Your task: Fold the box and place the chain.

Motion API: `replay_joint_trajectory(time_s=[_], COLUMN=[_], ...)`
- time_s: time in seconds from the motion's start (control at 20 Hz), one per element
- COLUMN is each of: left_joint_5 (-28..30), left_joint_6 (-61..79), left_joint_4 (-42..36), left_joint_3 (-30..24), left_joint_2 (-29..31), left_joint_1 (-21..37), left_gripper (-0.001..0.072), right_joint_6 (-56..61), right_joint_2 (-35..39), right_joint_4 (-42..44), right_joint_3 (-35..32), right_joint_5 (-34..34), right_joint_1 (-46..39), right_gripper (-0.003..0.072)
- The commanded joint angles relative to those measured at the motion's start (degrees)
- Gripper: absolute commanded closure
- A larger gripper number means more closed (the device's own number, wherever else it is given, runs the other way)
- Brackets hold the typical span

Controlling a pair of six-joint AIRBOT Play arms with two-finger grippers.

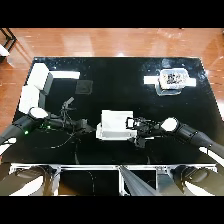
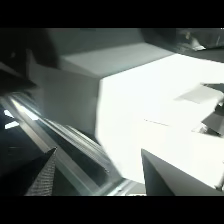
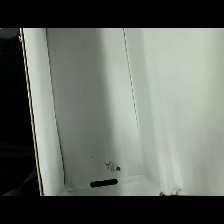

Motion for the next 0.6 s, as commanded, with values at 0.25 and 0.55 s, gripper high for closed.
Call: replay_joint_trajectory(time_s=[0.25,0.55], left_joint_5=[5.51,12.87], left_joint_6=[-10.69,-21.31], left_joint_4=[1.73,8.35], left_joint_3=[1.42,1.49], left_joint_2=[1.9,4.7], left_joint_1=[-9.22,-15.54], left_gripper=[0.0077,0.0083], right_joint_6=[0.02,0.02], right_joint_2=[0.0,0.0], right_joint_4=[0.02,0.02], right_joint_3=[0.02,0.02], right_joint_5=[-0.07,-0.09], right_joint_1=[0.07,0.07], right_gripper=[0.0449,0.0449])
